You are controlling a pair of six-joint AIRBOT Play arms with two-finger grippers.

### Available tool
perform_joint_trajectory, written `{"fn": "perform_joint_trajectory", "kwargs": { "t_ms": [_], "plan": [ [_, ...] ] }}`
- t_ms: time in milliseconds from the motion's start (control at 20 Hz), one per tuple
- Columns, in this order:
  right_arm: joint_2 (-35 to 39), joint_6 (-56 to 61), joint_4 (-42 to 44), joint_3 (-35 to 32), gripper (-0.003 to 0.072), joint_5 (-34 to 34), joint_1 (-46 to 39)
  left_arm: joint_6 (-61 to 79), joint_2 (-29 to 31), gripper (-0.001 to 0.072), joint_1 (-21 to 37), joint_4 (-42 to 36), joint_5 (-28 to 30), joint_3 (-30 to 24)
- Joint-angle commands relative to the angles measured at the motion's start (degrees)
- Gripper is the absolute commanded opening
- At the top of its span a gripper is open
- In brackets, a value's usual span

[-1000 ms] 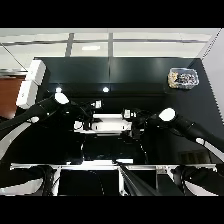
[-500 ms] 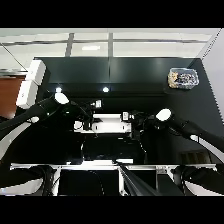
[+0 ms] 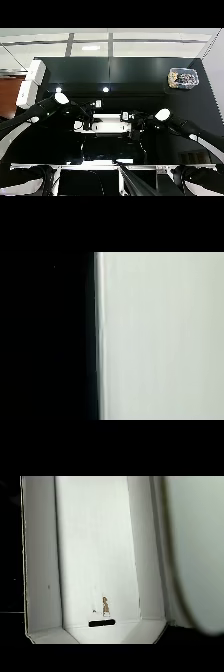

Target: Fold the box and place the chain.

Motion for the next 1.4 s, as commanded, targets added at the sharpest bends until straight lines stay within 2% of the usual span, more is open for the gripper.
{"fn": "perform_joint_trajectory", "kwargs": {
  "t_ms": [0,550,600,650,700,850,950,1000,1050,1100,1150,1250,1300,1350],
  "plan": [
    [-0.44,2.05,-0.90,0.57,0.0700,-0.33,0.07,0.11,-0.04,0.0030,-0.02,0.00,-0.11,0.04],
    [-0.59,2.93,-3.78,0.57,0.0698,-0.92,1.73,0.09,-0.04,0.0030,-0.02,0.02,-0.11,0.04],
    [-0.59,2.93,-3.80,0.55,0.0647,-0.92,1.73,0.09,-0.04,0.0030,-0.02,0.02,-0.09,0.04],
    [-0.59,2.93,-3.80,0.57,0.0512,-0.92,1.73,0.11,-0.04,0.0030,-0.02,0.02,-0.09,0.04],
    [-0.59,2.91,-3.80,0.55,0.0476,-0.90,1.73,0.09,-0.04,0.0030,-0.02,0.02,-0.11,0.04],
    [-0.59,2.91,-3.80,0.55,0.0476,-0.90,1.73,-0.26,-0.02,0.0030,-0.02,0.00,-0.17,0.04],
    [-0.59,2.91,-3.80,0.55,0.0475,-0.90,1.73,-6.25,0.37,0.0047,0.13,0.70,-0.37,0.68],
    [-0.59,2.91,-3.80,0.55,0.0474,-0.92,1.73,-8.87,1.03,0.0156,0.33,2.40,-1.36,1.38],
    [-0.59,2.91,-3.80,0.55,0.0475,-0.90,1.73,-9.92,2.03,0.0376,0.48,4.96,-3.37,2.29],
    [-0.59,2.91,-3.78,0.55,0.0475,-0.90,1.73,-10.69,3.10,0.0553,0.59,8.26,-5.79,3.39],
    [-0.59,2.91,-3.78,0.55,0.0474,-0.90,1.73,-12.20,4.61,0.0603,0.70,11.85,-8.59,4.68],
    [-0.59,2.91,-3.80,0.55,0.0473,-0.90,1.73,-19.08,8.46,0.0603,1.16,18.56,-11.32,6.45],
    [-0.59,2.91,-3.80,0.55,0.0361,-0.90,1.73,-23.43,10.49,0.0603,1.38,21.24,-12.35,6.91],
    [-0.59,2.91,-3.80,0.55,0.0095,-0.92,1.73,-29.07,12.72,0.0603,1.60,23.41,-13.49,6.93]
  ]
}}
